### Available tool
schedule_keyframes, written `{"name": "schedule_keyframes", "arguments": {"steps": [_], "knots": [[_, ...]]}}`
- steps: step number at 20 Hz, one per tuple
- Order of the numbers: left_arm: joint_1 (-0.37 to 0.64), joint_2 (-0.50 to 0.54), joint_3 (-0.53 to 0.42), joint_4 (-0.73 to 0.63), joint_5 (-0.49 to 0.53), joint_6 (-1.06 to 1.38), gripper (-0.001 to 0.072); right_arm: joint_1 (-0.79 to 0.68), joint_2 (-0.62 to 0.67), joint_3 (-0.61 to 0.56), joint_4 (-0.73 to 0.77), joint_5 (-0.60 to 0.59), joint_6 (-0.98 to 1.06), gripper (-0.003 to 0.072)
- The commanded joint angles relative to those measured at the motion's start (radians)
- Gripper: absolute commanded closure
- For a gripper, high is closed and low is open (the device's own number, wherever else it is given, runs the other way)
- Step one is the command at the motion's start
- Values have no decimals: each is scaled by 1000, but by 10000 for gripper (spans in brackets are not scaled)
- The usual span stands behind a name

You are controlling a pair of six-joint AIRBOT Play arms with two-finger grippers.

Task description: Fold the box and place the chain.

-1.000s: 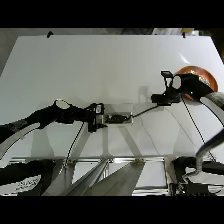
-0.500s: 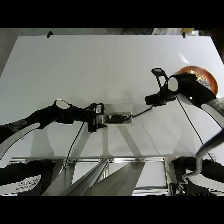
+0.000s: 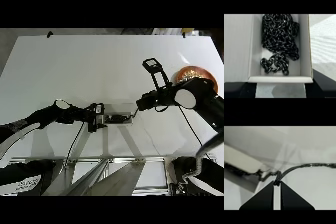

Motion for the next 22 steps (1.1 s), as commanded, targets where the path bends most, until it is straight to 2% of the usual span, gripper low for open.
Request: {"name": "schedule_keyframes", "arguments": {"steps": [1, 4, 11, 22], "knots": [[0, 0, 0, 0, 0, 0, 398, 72, 80, 1, 56, -7, 2, 671], [0, 0, 0, 0, 0, 0, 398, 122, 106, 1, 106, -45, -1, 670], [0, 0, 0, 0, 0, 0, 398, 212, 113, 1, 134, -218, -8, 671], [0, 0, 0, 0, 0, 0, 398, 225, 113, 1, 219, -382, -69, 672]]}}
